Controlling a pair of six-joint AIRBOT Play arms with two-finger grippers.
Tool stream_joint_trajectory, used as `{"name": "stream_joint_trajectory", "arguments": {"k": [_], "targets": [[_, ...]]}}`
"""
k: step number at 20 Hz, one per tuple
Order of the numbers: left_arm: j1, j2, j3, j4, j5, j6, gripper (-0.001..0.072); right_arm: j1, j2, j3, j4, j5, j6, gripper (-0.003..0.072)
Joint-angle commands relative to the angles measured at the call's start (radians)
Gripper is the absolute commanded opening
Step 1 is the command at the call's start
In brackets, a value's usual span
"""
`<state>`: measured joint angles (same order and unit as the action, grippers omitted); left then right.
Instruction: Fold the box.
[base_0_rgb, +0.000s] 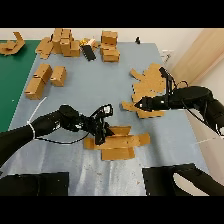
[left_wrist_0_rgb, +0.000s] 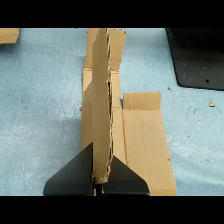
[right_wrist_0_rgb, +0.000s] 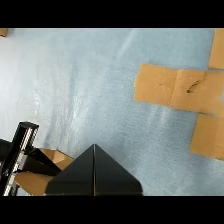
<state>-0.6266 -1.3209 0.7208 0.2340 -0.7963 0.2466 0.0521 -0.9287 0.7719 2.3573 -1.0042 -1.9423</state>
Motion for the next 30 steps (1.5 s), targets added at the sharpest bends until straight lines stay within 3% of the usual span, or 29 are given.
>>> {"name": "stream_joint_trajectory", "arguments": {"k": [1, 7, 10, 13, 16, 20, 22, 26, 27, 29, 30], "targets": [[-0.001, -0.001, 0.001, -0.001, -0.004, -0.001, 0.0013, 0.0, -0.001, 0.0, -0.013, -0.019, 0.001, 0.0005], [-0.002, -0.001, 0.001, -0.002, 0.0, -0.001, 0.0013, 0.028, 0.02, -0.006, -0.121, -0.056, 0.007, 0.0004], [-0.002, -0.001, 0.001, -0.002, 0.0, -0.001, 0.0013, 0.066, 0.124, -0.086, -0.228, -0.074, 0.083, 0.0003], [-0.003, -0.001, 0.001, -0.002, 0.0, -0.001, 0.0013, 0.098, 0.288, -0.214, -0.208, -0.078, 0.095, 0.0003], [-0.003, -0.001, 0.001, -0.002, 0.0, -0.001, 0.0013, 0.236, 0.438, -0.318, -0.185, -0.093, 0.079, 0.0004], [-0.003, -0.001, 0.001, -0.002, 0.0, -0.001, 0.0013, 0.55, 0.538, -0.378, -0.224, -0.053, 0.145, 0.0003], [-0.003, -0.001, 0.001, -0.002, 0.0, -0.001, 0.0013, 0.736, 0.522, -0.386, -0.381, -0.049, 0.244, 0.0003], [-0.003, -0.001, 0.001, -0.002, 0.0, -0.001, 0.0013, 1.069, 0.424, -0.386, -0.871, 0.016, 0.362, 0.0006], [-0.003, -0.001, 0.001, -0.002, 0.0, -0.001, 0.0013, 1.126, 0.389, -0.387, -0.93, 0.039, 0.36, 0.0039], [-0.003, -0.001, 0.001, -0.002, 0.0, -0.001, 0.0013, 1.188, 0.318, -0.386, -0.948, 0.076, 0.36, 0.047], [-0.003, -0.001, 0.001, -0.002, 0.0, -0.001, 0.0013, 1.195, 0.29, -0.386, -0.947, 0.089, 0.36, 0.0475]]}}
